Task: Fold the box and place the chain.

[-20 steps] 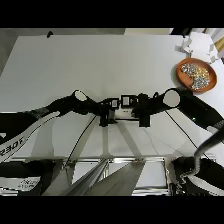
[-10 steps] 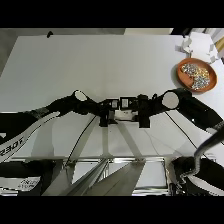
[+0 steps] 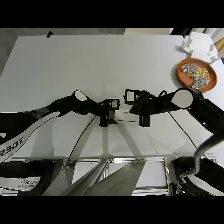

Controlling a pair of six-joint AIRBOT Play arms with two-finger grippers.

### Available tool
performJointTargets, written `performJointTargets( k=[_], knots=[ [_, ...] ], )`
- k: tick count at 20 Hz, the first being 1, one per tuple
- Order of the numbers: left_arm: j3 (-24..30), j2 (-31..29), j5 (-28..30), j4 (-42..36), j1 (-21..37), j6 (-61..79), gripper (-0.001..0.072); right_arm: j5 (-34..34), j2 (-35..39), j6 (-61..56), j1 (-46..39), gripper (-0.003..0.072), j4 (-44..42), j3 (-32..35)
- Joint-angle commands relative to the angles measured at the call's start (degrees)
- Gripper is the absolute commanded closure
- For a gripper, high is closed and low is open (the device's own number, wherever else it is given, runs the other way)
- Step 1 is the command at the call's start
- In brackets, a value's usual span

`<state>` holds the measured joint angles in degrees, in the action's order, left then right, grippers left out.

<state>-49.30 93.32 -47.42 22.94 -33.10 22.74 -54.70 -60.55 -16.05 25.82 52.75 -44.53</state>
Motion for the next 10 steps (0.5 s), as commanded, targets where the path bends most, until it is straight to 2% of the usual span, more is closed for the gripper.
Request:
performJointTargets(
  k=[1,10],
  knots=[
    [0.0,0.0,0.0,0.0,0.0,0.0,0.0678,-1.2,-1.3,4.6,-2.3,0.067,-8.1,2.4],
    [0.0,0.0,0.0,0.0,0.0,0.0,0.0678,1.6,-2.5,4.6,-2.4,0.067,-8.0,7.2]
  ],
)
